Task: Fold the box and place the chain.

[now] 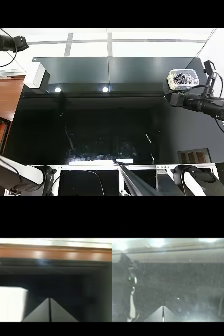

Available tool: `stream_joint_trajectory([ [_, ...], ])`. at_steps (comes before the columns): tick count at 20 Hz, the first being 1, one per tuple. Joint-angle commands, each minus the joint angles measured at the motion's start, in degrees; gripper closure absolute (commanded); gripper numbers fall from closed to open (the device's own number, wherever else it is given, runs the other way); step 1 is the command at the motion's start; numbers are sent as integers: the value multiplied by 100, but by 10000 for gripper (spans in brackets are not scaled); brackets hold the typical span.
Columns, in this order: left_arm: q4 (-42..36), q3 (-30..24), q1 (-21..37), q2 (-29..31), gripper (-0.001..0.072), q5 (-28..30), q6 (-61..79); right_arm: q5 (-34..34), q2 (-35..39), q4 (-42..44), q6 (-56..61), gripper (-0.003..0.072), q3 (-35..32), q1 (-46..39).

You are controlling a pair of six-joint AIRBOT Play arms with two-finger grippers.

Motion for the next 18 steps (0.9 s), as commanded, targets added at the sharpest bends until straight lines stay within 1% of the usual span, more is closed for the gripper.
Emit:
stream_joint_trajectory([
  [1, -1272, -1803, -297, 1491, 683, -105, 68, -708, -90, -306, -280, 665, -2, 533],
  [2, -1246, -2684, -483, 2096, 684, 282, 240, -890, -133, -529, -278, 666, 0, 682],
  [3, -1196, -3679, -697, 2771, 683, 800, 385, -1003, -166, -782, -275, 665, -2, 763],
  [4, -1156, -4645, -907, 3412, 682, 1268, 645, -994, -175, -1056, -273, 665, 0, 782],
  [5, -1143, -5484, -1075, 3965, 683, 1622, 929, -955, -173, -1274, -271, 666, 0, 780],
  [6, -1143, -6284, -1211, 4496, 682, 1967, 1102, -957, -173, -1281, -278, 665, 0, 772],
  [8, -1139, -7342, -1318, 5294, 682, 2326, 1115, -955, -173, -1266, -278, 665, 0, 772],
  [10, -1021, -7888, -1322, 5755, 681, 2417, 1117, -957, -173, -1263, -278, 665, 2, 772],
  [11, -994, -8021, -1320, 5875, 681, 2415, 1110, -957, -173, -1266, -278, 665, 0, 772],
  [18, -1084, -8061, -1331, 5912, 680, 2420, 1060, -957, -173, -1263, -278, 665, 2, 772],
])
